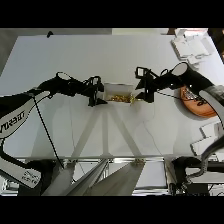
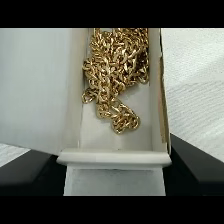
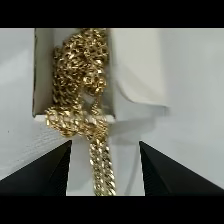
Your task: Fold the box and place the chain.
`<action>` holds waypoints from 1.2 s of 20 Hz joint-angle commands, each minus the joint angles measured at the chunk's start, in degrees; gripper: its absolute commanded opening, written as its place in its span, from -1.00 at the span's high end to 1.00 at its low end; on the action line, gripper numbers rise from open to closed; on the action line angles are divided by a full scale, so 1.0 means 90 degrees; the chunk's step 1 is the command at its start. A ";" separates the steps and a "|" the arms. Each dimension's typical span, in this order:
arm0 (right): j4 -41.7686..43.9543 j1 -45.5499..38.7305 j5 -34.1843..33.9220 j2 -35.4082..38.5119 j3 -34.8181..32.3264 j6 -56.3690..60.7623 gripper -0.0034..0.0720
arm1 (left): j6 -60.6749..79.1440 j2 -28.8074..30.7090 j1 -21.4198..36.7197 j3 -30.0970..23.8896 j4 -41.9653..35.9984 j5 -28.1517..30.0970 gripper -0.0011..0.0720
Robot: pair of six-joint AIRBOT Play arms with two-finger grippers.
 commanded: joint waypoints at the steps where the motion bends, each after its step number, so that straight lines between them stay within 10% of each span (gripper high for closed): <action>1: 0.0019 0.0168 0.0007 -0.0442 -0.0010 -0.0529 -0.37 | 0.0002 0.0000 0.0000 0.0005 0.0002 0.0002 -0.06; 7: 0.0024 0.0284 -0.0126 -0.0673 -0.0010 -0.0529 -0.31 | 0.0002 0.0000 0.0000 0.0005 0.0002 0.0002 -0.06; 14: -0.0527 0.0284 -0.0170 -0.0673 -0.0010 -0.0427 0.81 | 0.0002 0.0000 0.0000 0.0005 0.0002 0.0002 -0.06; 24: -0.0685 0.0284 -0.0561 0.0126 -0.0010 0.1064 0.89 | 0.0002 0.0000 0.0000 0.0005 0.0002 0.0002 -0.06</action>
